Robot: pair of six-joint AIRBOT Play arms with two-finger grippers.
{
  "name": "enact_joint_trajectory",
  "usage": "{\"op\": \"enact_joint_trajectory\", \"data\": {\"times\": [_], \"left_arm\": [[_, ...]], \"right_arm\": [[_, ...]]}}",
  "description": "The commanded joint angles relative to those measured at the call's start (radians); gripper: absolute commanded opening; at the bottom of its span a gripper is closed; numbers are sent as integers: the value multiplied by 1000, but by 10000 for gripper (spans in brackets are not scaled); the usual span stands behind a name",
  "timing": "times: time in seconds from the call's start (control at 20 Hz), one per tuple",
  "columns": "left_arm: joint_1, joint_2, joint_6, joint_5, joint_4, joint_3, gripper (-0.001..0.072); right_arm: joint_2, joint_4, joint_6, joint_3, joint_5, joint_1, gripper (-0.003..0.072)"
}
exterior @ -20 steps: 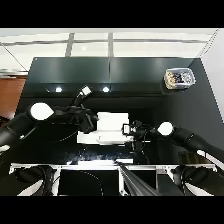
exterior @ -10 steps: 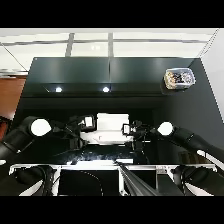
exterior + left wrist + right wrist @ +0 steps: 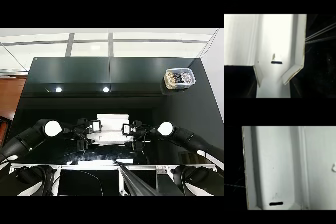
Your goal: Fold the box and place the chain.
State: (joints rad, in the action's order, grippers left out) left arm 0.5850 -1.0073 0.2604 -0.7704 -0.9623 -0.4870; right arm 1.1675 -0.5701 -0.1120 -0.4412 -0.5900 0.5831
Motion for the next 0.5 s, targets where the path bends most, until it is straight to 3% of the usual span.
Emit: {"op": "enact_joint_trajectory", "data": {"times": [0.0, 0.1, 0.35, 0.45], "left_arm": [[26, -19, -7, 13, 10, 1, 369], [24, -19, -7, 16, 10, 1, 280], [25, -20, -7, 20, 74, 0, 267], [25, -20, -7, 33, 115, 0, 206]], "right_arm": [[0, 0, 0, 0, 0, 1, 437], [0, 0, 0, 0, 0, 1, 437], [0, 0, 0, 0, 0, 1, 437], [0, 0, 0, 0, 0, 1, 437]]}}
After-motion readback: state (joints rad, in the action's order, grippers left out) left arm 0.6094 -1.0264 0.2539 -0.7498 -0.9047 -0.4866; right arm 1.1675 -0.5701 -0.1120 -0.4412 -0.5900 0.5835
